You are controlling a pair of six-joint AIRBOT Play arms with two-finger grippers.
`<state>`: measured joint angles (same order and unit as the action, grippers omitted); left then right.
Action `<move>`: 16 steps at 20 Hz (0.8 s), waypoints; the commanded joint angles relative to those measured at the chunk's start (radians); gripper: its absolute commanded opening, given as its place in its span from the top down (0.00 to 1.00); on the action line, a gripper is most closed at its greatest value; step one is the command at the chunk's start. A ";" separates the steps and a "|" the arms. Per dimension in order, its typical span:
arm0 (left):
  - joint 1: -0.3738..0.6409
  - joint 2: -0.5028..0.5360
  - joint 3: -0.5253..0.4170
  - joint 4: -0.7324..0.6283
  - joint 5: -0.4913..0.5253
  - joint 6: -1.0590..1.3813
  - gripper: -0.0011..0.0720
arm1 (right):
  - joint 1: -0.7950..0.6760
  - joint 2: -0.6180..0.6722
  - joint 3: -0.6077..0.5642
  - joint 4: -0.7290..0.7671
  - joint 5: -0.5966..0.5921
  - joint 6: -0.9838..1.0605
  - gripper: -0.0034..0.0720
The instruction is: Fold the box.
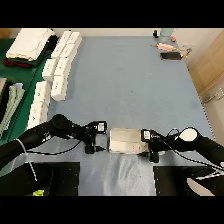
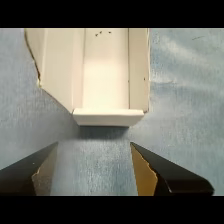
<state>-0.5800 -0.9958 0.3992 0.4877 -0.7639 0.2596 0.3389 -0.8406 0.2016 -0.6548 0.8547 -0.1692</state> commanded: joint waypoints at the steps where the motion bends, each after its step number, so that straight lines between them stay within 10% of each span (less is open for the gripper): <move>1: -0.036 -0.071 0.005 -0.072 0.008 0.100 0.04 | -0.001 0.000 0.001 0.000 0.000 0.000 0.24; 16: -0.185 -0.114 0.007 -0.080 0.155 0.074 0.04 | -0.001 0.000 0.001 0.000 0.000 0.000 0.24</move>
<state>-0.7395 -1.1076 0.4053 0.4080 -0.6296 0.3473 0.3386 -0.8406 0.2016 -0.6552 0.8543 -0.1692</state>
